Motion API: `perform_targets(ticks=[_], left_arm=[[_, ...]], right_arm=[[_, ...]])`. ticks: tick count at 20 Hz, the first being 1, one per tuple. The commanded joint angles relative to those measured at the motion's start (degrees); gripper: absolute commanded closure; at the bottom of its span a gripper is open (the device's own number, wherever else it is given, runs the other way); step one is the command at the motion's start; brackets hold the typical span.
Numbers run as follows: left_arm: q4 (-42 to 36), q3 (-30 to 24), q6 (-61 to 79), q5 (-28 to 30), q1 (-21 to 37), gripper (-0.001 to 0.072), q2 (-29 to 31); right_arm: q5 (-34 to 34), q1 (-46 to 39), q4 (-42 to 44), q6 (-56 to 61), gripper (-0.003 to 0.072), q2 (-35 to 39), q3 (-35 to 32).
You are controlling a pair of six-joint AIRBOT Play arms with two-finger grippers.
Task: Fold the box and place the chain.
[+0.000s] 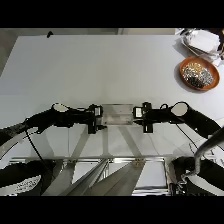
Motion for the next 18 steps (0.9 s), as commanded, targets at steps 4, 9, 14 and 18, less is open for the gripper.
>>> perform_targets(ticks=[4, 9, 14, 18], left_arm=[[0.0, 0.04, 0.0, 0.0, 0.02, 0.0416, 0.02], [0.0, 0.04, 0.0, 0.02, 0.02, 0.0416, 0.04], [0.0, 0.04, 0.0, 0.02, 0.02, 0.0416, 0.02], [0.0, 0.04, 0.0, 0.02, 0.02, 0.0416, 0.02]], right_arm=[[-0.5, 1.03, 2.29, -0.24, 0.0526, -0.02, -0.02], [-2.51, 3.3, 5.09, -2.47, 0.0526, -1.25, -0.02], [-3.26, 4.7, 6.62, -2.8, 0.0526, -3.72, -0.02], [-3.28, 4.83, 9.4, -3.52, 0.0492, -4.24, -0.02]])
